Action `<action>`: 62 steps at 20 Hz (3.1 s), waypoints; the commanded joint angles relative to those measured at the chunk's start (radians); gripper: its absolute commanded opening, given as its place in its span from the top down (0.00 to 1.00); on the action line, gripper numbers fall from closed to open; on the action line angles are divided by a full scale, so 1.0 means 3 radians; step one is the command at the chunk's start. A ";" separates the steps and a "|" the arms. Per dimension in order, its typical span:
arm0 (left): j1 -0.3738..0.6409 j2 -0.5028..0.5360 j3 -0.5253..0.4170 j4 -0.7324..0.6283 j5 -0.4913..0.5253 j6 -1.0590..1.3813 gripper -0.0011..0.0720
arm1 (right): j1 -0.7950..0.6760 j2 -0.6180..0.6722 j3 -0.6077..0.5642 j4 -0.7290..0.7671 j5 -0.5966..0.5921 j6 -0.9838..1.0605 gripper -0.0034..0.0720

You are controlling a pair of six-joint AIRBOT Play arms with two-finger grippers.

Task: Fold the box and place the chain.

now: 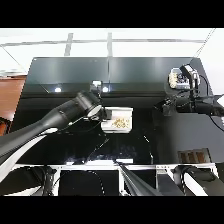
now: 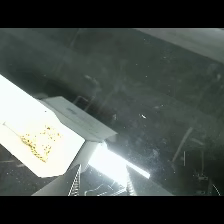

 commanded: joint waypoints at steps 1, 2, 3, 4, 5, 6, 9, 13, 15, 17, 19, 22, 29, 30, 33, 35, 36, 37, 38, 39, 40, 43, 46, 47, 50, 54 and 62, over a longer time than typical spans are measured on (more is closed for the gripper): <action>0.0017 0.0539 -0.0237 0.0598 -0.0310 0.0238 0.31 | -0.0003 0.0003 0.0001 -0.0013 0.0004 0.0000 0.52; 0.0084 0.0773 -0.0451 0.0730 -0.0266 0.0233 0.31 | -0.0003 0.0001 0.0000 -0.0013 0.0001 0.0000 0.52; 0.0257 0.1025 -0.0712 0.0759 -0.0242 0.0226 0.31 | -0.0003 0.0001 -0.0008 -0.0011 -0.0022 0.0000 0.52; 0.0506 0.1230 -0.0941 0.0671 -0.0275 0.0228 0.31 | -0.0003 0.0001 -0.0024 -0.0011 -0.0050 0.0000 0.52; 0.0839 0.1432 -0.1188 0.0474 -0.0235 0.0298 0.31 | -0.0003 0.0001 -0.0041 -0.0010 -0.0071 0.0000 0.52; 0.1177 0.1593 -0.1397 0.0151 -0.0023 0.0496 0.31 | -0.0003 0.0001 -0.0061 -0.0011 -0.0098 0.0000 0.52; 0.2234 0.1657 -0.1844 -0.2440 0.0551 0.2962 0.31 | -0.0003 0.0001 -0.0120 -0.0008 -0.0150 0.0001 0.52; 0.2539 0.1275 -0.2001 -0.3939 0.0538 0.6081 0.27 | -0.0003 0.0001 -0.0160 -0.0009 -0.0173 0.0003 0.52; 0.2373 0.1104 -0.2000 -0.3981 0.0629 0.6923 0.01 | -0.0003 0.0001 -0.0160 -0.0010 -0.0175 0.0001 0.52; 0.2158 0.0977 -0.1999 -0.3979 0.0701 0.7851 0.01 | -0.0003 0.0001 -0.0160 -0.0009 -0.0177 0.0003 0.52; 0.1929 0.0890 -0.1995 -0.3911 0.0918 0.8395 0.01 | -0.0003 0.0001 -0.0161 -0.0009 -0.0177 0.0003 0.52; 0.1778 0.0600 -0.1849 -0.3827 0.1055 0.8948 0.01 | -0.0003 0.0001 -0.0160 -0.0008 -0.0189 0.0003 0.52; 0.1597 0.0057 -0.1620 -0.3854 0.1077 0.9042 0.01 | 0.0014 0.0001 -0.0160 -0.0009 -0.0201 0.0001 0.52; 0.1564 0.0052 -0.1610 -0.3904 0.1100 0.9042 0.01 | 0.0014 0.0001 -0.0160 -0.0006 -0.0202 0.0001 0.52; 0.1548 0.0047 -0.1602 -0.4219 0.1095 0.9040 0.01 | 0.0014 0.0001 -0.0161 -0.0006 -0.0210 0.0003 0.52; 0.1507 0.0045 -0.1602 -0.4168 0.1124 0.9013 0.01 | 0.0014 0.0001 -0.0160 -0.0005 -0.0207 0.0003 0.52; 0.1471 0.0045 -0.1602 -0.4140 0.1186 0.8971 0.01 | 0.0014 0.0001 -0.0161 0.0005 -0.0207 0.0003 0.52; 0.1434 0.0045 -0.1602 -0.4124 0.1254 0.8928 0.01 | 0.0014 0.0001 -0.0161 0.0019 -0.0209 0.0003 0.52; 0.1397 0.0042 -0.1598 -0.4120 0.1314 0.8902 0.01 | 0.0014 0.0001 -0.0161 0.0029 -0.0209 0.0003 0.52; 0.1369 0.0029 -0.1583 -0.4114 0.1320 0.8904 0.01 | 0.0014 0.0001 -0.0161 0.0032 -0.0209 0.0001 0.52; 0.1339 0.0010 -0.1562 -0.4103 0.1321 0.8904 0.01 | 0.0014 0.0001 -0.0161 0.0032 -0.0209 0.0003 0.52; 0.1284 -0.0033 -0.1509 -0.4096 0.1445 0.8799 0.01 | 0.0014 0.0001 -0.0161 0.0031 -0.0209 0.0003 0.52; 0.1286 -0.0071 -0.1461 -0.4092 0.1518 0.8726 0.01 | 0.0014 0.0001 -0.0161 0.0032 -0.0209 0.0003 0.52; 0.1286 -0.0088 -0.1438 -0.4081 0.1520 0.8729 0.01 | 0.0014 0.0001 -0.0161 0.0032 -0.0209 0.0003 0.52; 0.1283 -0.0127 -0.1383 -0.4074 0.1445 0.8789 0.01 | 0.0014 0.0001 -0.0161 0.0031 -0.0209 0.0003 0.52; 0.1225 -0.0128 -0.1382 -0.4082 0.1193 0.9058 0.01 | 0.0014 0.0001 -0.0161 0.0031 -0.0217 0.0001 0.52; 0.1110 -0.0128 -0.1382 -0.4082 0.1233 0.9055 0.05 | 0.0014 0.0001 -0.0161 0.0032 -0.0220 0.0003 0.52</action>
